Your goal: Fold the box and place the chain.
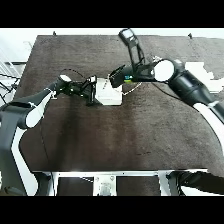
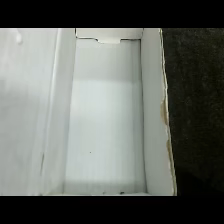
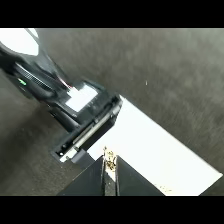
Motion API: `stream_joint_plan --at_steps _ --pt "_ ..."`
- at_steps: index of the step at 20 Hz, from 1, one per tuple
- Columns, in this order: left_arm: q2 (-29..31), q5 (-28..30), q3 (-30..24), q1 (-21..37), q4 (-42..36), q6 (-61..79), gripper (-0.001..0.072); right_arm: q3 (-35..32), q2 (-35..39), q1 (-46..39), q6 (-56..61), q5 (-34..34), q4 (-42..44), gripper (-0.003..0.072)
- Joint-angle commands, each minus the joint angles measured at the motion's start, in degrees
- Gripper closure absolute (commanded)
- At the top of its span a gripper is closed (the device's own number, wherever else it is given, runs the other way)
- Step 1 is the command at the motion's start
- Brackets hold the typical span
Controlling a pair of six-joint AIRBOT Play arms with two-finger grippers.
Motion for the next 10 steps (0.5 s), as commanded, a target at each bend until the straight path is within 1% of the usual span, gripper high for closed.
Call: stream_joint_plan --at_steps 1,5,6,7,8,9,10 --pt "0.04 0.0 0.0 0.0 0.0 0.0 0.0424 -1.46 -6.58 0.07 -0.04 -2.99 2.43 0.0675" --pt "0.04 0.0 0.0 0.0 0.0 0.0 0.0424 -1.46 -14.91 0.07 -0.07 -3.98 2.43 0.0674" --pt "0.04 0.0 0.0 0.0 0.0 0.0 0.0424 -1.44 -15.98 0.02 -0.07 -3.89 2.4 0.0614" --pt "0.04 0.0 0.0 0.0 0.0 0.0 0.0424 -1.44 -16.09 -0.17 -0.09 -3.76 2.21 0.04" --pt "0.04 0.02 0.0 0.0 0.0 0.0 0.0424 -1.31 -15.56 -0.59 -0.09 -3.76 1.7 0.025" --pt "0.04 0.0 0.0 0.0 0.0 0.02 0.0424 -1.29 -14.49 -1.27 -0.09 -3.76 0.55 0.0272" --pt "0.04 -0.02 0.0 0.0 0.0 0.0 0.0424 -1.31 -12.79 -2.27 -0.07 -3.67 -0.79 0.0274"
